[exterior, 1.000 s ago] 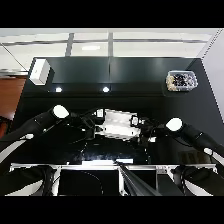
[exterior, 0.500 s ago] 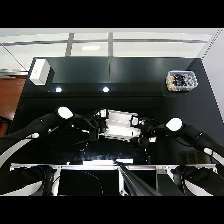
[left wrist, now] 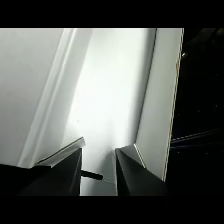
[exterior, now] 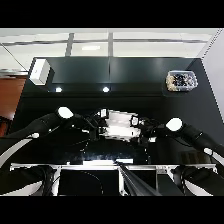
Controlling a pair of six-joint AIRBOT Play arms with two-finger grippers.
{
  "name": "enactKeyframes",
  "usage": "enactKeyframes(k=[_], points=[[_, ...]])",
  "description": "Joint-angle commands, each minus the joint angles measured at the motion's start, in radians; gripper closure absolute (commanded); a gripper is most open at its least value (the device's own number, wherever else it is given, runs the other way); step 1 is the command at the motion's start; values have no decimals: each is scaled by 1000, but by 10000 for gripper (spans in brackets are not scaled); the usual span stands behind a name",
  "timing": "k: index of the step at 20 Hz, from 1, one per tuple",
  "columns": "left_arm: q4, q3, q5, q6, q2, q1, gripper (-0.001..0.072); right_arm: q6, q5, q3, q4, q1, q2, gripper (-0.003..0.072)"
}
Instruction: Fold the box and place the chain.
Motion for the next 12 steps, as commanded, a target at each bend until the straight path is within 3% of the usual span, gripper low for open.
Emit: enactKeyframes(k=[1, 3, 4, 5, 9, 12], points=[[11, 0, -2, -1, 0, -5, 318, 0, 0, 1, 1, 1, 1, 223], [11, 1, -2, -1, 0, -10, 310, 0, 0, 1, 1, 1, 1, 223], [16, 1, -2, -3, 2, -9, 447, 0, 0, 1, 1, 1, 1, 223], [37, 1, -5, -9, 9, -2, 662, 0, 0, 1, 1, 1, 1, 223], [188, 1, -11, -179, 128, 102, 677, -19, 1, 1, -6, 1, 1, 222], [337, 0, -36, -540, 251, 280, 677, -46, 4, 1, -8, 1, 1, 223]])
